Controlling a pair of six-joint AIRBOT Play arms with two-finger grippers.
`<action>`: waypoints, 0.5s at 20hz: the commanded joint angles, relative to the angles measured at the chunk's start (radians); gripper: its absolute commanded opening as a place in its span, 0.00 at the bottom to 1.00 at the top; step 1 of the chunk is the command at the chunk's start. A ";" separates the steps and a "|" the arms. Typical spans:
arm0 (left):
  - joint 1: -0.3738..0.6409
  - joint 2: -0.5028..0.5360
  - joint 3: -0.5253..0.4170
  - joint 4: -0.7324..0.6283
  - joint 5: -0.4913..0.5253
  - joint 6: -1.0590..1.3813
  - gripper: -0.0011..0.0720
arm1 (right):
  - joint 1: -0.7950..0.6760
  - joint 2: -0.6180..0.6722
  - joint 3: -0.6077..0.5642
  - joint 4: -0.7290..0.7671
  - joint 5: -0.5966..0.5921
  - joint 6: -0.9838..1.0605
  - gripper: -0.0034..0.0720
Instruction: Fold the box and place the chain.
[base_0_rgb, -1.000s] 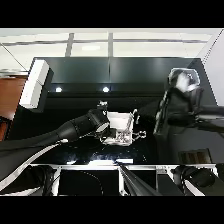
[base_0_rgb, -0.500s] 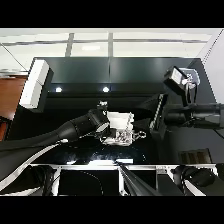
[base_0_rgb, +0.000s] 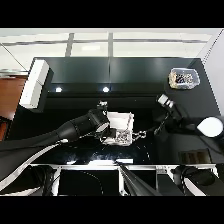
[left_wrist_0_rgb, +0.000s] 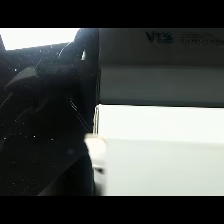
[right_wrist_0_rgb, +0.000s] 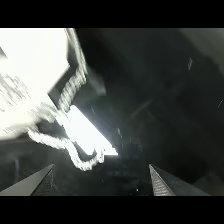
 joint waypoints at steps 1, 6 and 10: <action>0.000 0.000 0.000 0.000 0.003 0.000 0.06 | -0.008 -0.001 -0.168 0.023 -0.142 -0.156 0.98; 0.000 0.000 0.000 0.000 0.003 0.000 0.06 | -0.008 -0.064 -0.198 0.174 -0.241 -0.479 0.98; 0.000 0.000 0.000 0.000 0.003 0.000 0.06 | -0.008 -0.140 -0.198 0.270 -0.254 -0.636 0.98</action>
